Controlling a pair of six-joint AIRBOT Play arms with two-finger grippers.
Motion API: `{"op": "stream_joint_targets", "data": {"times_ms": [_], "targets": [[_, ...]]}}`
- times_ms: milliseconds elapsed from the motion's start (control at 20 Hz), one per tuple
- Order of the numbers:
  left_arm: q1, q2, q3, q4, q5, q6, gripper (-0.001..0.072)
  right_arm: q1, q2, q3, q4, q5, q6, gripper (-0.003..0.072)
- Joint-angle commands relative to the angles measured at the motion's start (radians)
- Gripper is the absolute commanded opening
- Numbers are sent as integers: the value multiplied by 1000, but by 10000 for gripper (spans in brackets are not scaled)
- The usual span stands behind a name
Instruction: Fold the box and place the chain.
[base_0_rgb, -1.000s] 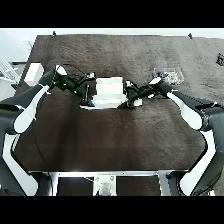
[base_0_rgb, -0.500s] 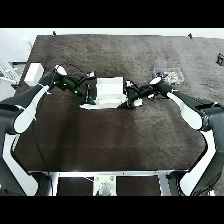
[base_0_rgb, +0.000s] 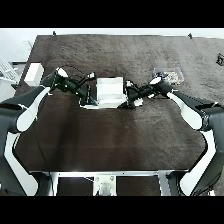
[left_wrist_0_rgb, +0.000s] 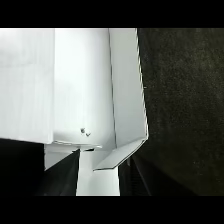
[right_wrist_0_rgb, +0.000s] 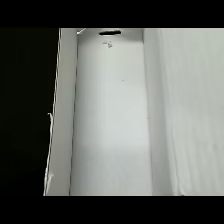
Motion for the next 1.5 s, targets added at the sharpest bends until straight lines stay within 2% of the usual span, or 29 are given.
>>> {"op": "stream_joint_targets", "data": {"times_ms": [0,300,650,1100,1300,1450], "targets": [[-5,-6,-4,-47,26,39,353,1,0,0,0,1,0,553],[-17,-6,-4,-24,49,45,354,1,0,0,0,1,0,553],[-12,-5,-3,82,-5,75,355,1,0,0,0,1,0,553],[-12,-3,-2,78,8,124,342,1,0,0,0,1,0,553],[-15,-3,-2,36,8,144,344,1,0,0,0,1,0,553],[-15,-3,-2,24,45,147,344,1,0,0,0,1,0,553]]}}
